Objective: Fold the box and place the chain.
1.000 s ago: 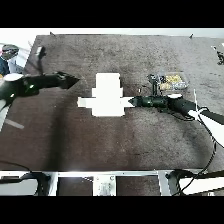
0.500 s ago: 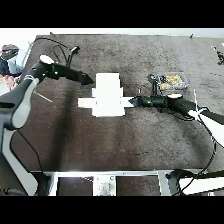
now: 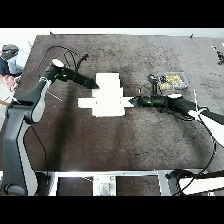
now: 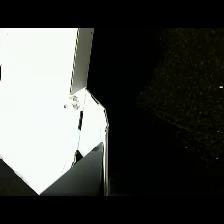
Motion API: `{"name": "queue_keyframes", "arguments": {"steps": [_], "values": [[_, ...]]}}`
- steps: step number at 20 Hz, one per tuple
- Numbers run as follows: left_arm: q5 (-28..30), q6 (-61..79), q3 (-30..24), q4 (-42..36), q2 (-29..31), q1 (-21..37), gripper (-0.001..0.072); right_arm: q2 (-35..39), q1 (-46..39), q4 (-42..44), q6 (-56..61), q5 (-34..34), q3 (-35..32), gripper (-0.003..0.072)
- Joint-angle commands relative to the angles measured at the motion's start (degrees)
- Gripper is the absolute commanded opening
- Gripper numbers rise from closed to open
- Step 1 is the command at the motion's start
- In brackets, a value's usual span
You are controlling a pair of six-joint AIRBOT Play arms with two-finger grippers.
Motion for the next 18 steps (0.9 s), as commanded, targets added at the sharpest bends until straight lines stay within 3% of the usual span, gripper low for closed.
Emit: {"name": "queue_keyframes", "arguments": {"steps": [1, 4, 5, 8, 10, 11, 13, 14, 15, 17, 18], "values": [[-6.84, 0.96, 0.57, -4.63, -1.84, -0.02, 0.0478, 0.04, 0.0, -0.2, -0.13, 0.0, 0.04, 0.0009], [-7.34, 1.38, 0.57, -5.6, -2.25, -0.02, 0.046, 0.04, 0.0, -0.37, -0.13, 0.02, 0.04, 0.0009], [-7.69, 1.36, 0.57, -5.64, -2.25, -0.02, 0.0356, 0.04, 0.02, -0.37, -0.13, 0.02, 0.04, 0.0009], [-9.51, 1.38, 0.57, -5.03, -2.25, -0.02, 0.0351, 0.04, 0.02, -0.37, -0.13, 0.02, 0.04, 0.0009], [-10.1, 1.73, 0.57, -4.68, -2.27, -0.02, 0.0202, 0.04, 0.02, -0.39, -0.13, 0.0, 0.04, 0.0009], [-10.95, 2.91, 0.57, -4.55, -2.27, -0.02, 0.0201, 0.04, 0.0, -0.37, -0.13, -0.02, 0.04, 0.001], [-12.48, 5.55, 0.57, -4.35, -2.25, -0.02, 0.0073, 0.04, 0.0, -0.33, -0.11, -0.02, 0.04, 0.0026], [-13.03, 8.11, 0.59, -4.35, -2.25, -0.02, 0.001, 0.04, 0.0, -0.33, -0.09, -0.02, 0.04, 0.0236], [-13.11, 10.62, 0.59, -4.31, -2.23, -0.09, 0.0009, 0.04, -0.02, -0.31, -0.11, 0.0, 0.04, 0.0509], [-12.37, 14.23, 0.59, -4.35, -2.08, -0.13, 0.0008, 0.48, -0.28, -0.37, -0.13, 0.0, 0.04, 0.0409], [-11.91, 17.81, 0.59, -4.59, -2.01, -0.13, 0.0008, 1.14, -0.83, -0.35, -0.11, 0.33, 0.04, 0.0409]]}}
